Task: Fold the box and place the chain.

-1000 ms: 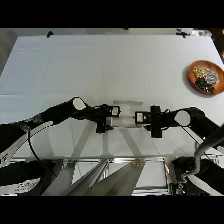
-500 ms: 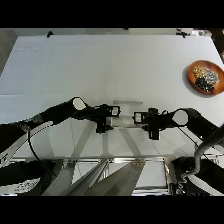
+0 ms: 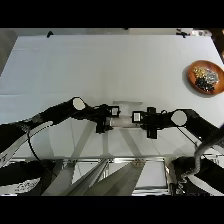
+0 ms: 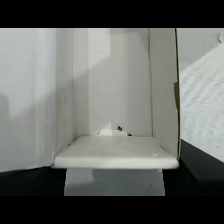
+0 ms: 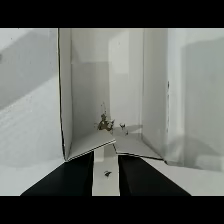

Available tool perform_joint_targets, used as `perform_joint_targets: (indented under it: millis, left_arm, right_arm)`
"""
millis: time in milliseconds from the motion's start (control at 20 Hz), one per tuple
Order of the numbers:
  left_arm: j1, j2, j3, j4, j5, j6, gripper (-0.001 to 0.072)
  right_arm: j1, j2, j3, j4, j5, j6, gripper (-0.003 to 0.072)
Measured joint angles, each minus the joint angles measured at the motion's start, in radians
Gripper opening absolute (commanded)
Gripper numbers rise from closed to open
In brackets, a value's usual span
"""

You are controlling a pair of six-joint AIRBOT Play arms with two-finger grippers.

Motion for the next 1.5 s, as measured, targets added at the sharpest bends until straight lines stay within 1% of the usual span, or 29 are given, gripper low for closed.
perform_joint_targets:
  millis: [100,200,400,450,550,650,750,800,850,900,950,1000,1050,1250,1300,1350,1450,1500]
  left_arm:
    - [0.000,0.000,0.000,0.002,0.000,0.000,0.0347]
    - [0.000,0.000,0.000,-0.003,0.001,-0.003,0.0347]
    - [0.000,0.000,0.000,-0.005,0.002,-0.003,0.0347]
    - [0.000,0.000,0.000,-0.005,0.002,-0.003,0.0347]
    - [0.000,-0.001,0.000,-0.005,0.002,-0.003,0.0347]
    - [0.000,-0.001,0.000,-0.005,0.002,-0.003,0.0347]
    - [0.000,-0.001,0.000,-0.005,0.002,-0.003,0.0347]
    - [0.000,-0.001,0.000,-0.005,0.002,-0.003,0.0347]
    - [0.000,-0.001,0.000,-0.005,0.002,-0.003,0.0347]
    - [0.000,-0.001,0.000,-0.005,0.002,-0.003,0.0347]
    - [0.000,-0.001,0.000,-0.005,0.003,-0.003,0.0347]
    - [0.000,-0.001,0.000,-0.005,0.003,-0.003,0.0347]
    - [0.000,-0.001,0.000,-0.005,0.003,-0.002,0.0347]
    - [0.000,-0.001,0.000,-0.005,0.003,-0.002,0.0347]
    - [0.000,-0.001,0.000,-0.005,0.003,-0.002,0.0347]
    - [0.000,-0.001,0.000,-0.005,0.003,-0.003,0.0347]
    - [0.000,-0.001,0.000,-0.005,0.003,-0.003,0.0347]
    - [0.000,-0.001,0.000,-0.005,0.003,-0.003,0.0347]
  right_arm:
    - [0.014,0.000,0.000,0.007,-0.014,0.000,0.0164]
    - [0.024,0.000,0.000,0.037,-0.036,0.008,0.0187]
    - [0.029,-0.008,0.000,0.025,-0.035,0.005,0.0187]
    - [0.030,-0.014,0.000,0.024,-0.036,0.005,0.0208]
    - [0.030,-0.029,0.000,0.024,-0.037,0.005,0.0284]
    - [0.030,-0.047,0.000,0.023,-0.039,0.005,0.0331]
    - [0.030,-0.061,0.000,0.023,-0.039,0.005,0.0421]
    - [0.030,-0.066,0.000,0.024,-0.039,0.005,0.0424]
    - [0.030,-0.069,0.001,0.024,-0.039,0.005,0.0421]
    - [0.030,-0.071,0.001,0.024,-0.039,0.005,0.0402]
    - [0.030,-0.073,0.001,0.025,-0.040,0.005,0.0345]
    - [0.030,-0.074,0.000,0.027,-0.040,0.005,0.0220]
    - [0.030,-0.076,0.000,0.030,-0.040,0.005,0.0160]
    - [0.030,-0.077,0.000,0.061,-0.057,0.005,0.0150]
    - [0.031,-0.077,0.000,0.068,-0.063,0.005,0.0114]
    - [0.030,-0.077,0.000,0.074,-0.067,0.005,0.0102]
    - [0.031,-0.077,0.000,0.084,-0.074,0.005,0.0104]
    - [0.031,-0.077,0.000,0.090,-0.077,0.005,0.0130]
